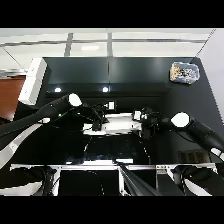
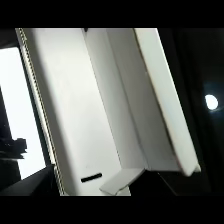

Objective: Fold the box and place the chain.

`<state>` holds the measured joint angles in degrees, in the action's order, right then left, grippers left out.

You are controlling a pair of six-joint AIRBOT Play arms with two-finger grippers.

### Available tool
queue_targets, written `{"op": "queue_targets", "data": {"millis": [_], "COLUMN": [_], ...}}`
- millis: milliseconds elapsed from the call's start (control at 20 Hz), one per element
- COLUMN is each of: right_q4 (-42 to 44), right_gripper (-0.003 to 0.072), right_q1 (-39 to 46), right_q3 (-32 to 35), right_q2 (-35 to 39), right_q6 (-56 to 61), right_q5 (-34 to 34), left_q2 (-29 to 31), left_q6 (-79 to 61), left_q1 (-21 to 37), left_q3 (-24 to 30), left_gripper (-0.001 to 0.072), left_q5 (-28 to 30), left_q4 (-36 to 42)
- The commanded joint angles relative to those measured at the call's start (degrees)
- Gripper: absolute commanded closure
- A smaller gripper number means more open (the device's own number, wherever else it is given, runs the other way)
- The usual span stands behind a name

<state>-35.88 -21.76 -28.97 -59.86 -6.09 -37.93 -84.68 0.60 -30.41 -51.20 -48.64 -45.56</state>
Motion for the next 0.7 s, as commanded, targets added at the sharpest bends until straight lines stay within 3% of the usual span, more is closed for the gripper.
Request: {"op": "queue_targets", "data": {"millis": [0,550,650], "right_q4": [9.09,5.51,5.57], "right_gripper": [-0.0017,-0.0016,0.0096], "right_q1": [2.29,1.40,1.40], "right_q3": [-0.13,-0.26,-0.46], "right_q2": [-3.32,-10.78,-10.88], "right_q6": [-11.19,-14.51,-14.08], "right_q5": [-6.05,-4.04,-4.00], "left_q2": [0.02,0.02,0.02], "left_q6": [0.00,0.00,0.00], "left_q1": [0.00,0.00,0.00], "left_q3": [-0.07,-0.07,-0.07], "left_gripper": [0.0682,0.0682,0.0682], "left_q5": [0.04,0.07,0.09], "left_q4": [-0.02,-0.02,-0.02]}}
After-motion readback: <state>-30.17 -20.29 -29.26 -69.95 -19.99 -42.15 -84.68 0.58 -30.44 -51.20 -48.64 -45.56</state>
